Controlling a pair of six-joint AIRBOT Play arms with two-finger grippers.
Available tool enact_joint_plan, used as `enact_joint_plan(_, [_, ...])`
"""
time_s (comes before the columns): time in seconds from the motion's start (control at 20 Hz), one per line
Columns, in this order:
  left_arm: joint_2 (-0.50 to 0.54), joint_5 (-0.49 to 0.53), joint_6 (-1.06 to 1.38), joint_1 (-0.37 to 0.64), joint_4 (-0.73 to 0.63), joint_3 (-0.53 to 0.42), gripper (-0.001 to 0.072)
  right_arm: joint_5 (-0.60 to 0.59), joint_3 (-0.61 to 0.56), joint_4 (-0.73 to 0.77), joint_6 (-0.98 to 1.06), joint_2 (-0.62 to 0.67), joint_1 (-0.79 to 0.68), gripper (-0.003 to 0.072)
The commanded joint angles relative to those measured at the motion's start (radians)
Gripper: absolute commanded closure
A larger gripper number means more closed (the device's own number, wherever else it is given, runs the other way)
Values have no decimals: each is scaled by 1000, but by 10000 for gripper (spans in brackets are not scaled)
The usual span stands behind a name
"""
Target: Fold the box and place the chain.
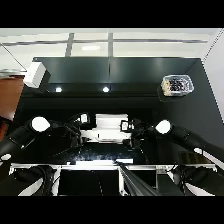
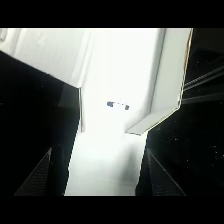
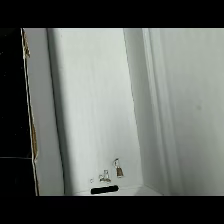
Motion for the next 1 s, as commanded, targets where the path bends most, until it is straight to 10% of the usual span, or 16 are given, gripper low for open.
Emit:
enact_joint_plan(0.0, [-4, 45, -1, -23, -13, -8, 0, 0, 0, 3, 0, 0, 0, 146])
enact_joint_plan(0.7, [-55, 73, 147, -28, -16, -8, 10, 0, 0, 3, 0, 0, 0, 146])
enact_joint_plan(0.95, [-79, 45, 180, -28, -90, -8, 116, 0, 0, 3, 0, 0, 0, 146])
